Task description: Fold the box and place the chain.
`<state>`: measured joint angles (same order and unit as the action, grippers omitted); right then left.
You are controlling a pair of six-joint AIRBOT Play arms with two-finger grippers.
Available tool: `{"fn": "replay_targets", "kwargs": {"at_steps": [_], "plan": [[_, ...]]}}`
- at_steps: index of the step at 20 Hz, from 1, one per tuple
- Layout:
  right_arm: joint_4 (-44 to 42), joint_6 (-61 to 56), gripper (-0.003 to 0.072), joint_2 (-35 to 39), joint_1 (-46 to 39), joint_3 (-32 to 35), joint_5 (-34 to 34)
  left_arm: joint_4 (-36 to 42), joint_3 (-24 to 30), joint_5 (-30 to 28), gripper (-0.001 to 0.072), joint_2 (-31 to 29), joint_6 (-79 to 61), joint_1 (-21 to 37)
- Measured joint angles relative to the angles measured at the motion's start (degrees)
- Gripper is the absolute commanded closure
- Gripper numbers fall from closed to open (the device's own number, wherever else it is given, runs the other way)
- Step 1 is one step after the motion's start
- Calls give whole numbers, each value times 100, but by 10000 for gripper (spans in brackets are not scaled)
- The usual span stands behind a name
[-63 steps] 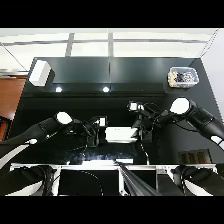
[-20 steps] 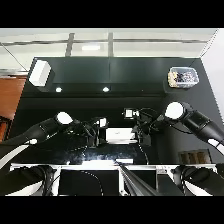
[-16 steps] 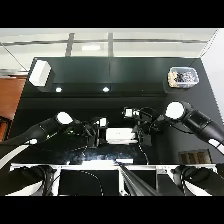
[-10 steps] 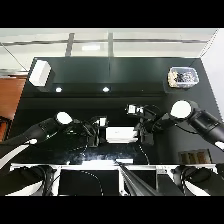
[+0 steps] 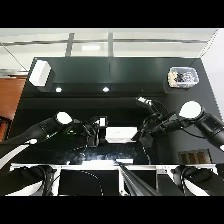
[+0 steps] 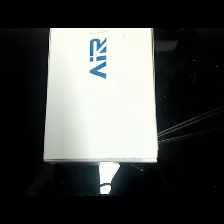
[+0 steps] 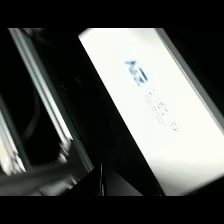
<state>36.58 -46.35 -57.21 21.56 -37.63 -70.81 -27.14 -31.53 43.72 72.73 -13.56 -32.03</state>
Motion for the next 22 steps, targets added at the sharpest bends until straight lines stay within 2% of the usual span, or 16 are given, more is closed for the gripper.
{"fn": "replay_targets", "kwargs": {"at_steps": [2,4,8,14,22], "plan": [[-710,-175,669,2,-17,264,435,0,0,2,374,0,0,0],[-1075,-306,669,-4,-28,428,793,0,0,4,374,0,0,2],[-1346,-470,669,-236,17,562,1178,0,0,4,375,2,0,2],[-1075,-669,669,-765,175,601,1316,-4,0,-2,374,0,-13,2],[-706,-767,669,-933,203,608,1414,-4,0,-7,374,2,-4,2]]}}
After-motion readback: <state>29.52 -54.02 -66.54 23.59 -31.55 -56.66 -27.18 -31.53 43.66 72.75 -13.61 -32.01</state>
